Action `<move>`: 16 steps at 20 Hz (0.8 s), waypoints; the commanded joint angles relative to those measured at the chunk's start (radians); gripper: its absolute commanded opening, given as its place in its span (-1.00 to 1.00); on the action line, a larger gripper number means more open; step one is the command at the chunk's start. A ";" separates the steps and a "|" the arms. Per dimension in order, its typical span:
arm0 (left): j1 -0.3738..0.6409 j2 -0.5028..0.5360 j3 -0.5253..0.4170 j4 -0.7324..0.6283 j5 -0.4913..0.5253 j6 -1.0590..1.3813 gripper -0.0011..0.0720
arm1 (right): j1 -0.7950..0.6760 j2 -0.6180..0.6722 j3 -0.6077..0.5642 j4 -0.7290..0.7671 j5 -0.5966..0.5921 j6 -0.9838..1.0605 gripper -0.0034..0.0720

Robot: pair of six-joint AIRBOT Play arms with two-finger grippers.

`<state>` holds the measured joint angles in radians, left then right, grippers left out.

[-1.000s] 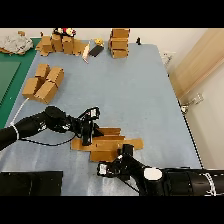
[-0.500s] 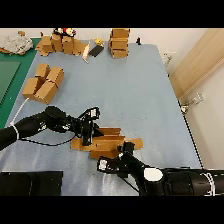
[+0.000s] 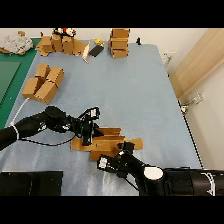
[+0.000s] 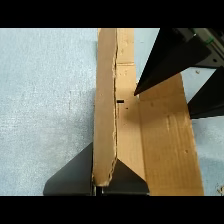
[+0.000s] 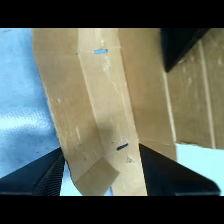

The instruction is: Fold the box.

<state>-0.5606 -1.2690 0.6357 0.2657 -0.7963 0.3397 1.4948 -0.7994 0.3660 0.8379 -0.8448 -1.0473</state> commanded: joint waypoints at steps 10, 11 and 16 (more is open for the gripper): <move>-0.001 -0.001 0.001 0.000 0.000 0.000 -0.94 | -0.080 0.068 -0.040 -0.028 0.079 0.063 0.97; -0.001 -0.001 0.001 0.000 0.000 0.000 -0.94 | -0.112 0.093 -0.059 -0.002 0.124 0.060 0.97; -0.001 -0.001 0.001 0.000 0.000 0.000 -0.94 | -0.237 0.141 -0.085 0.076 0.188 -0.039 0.97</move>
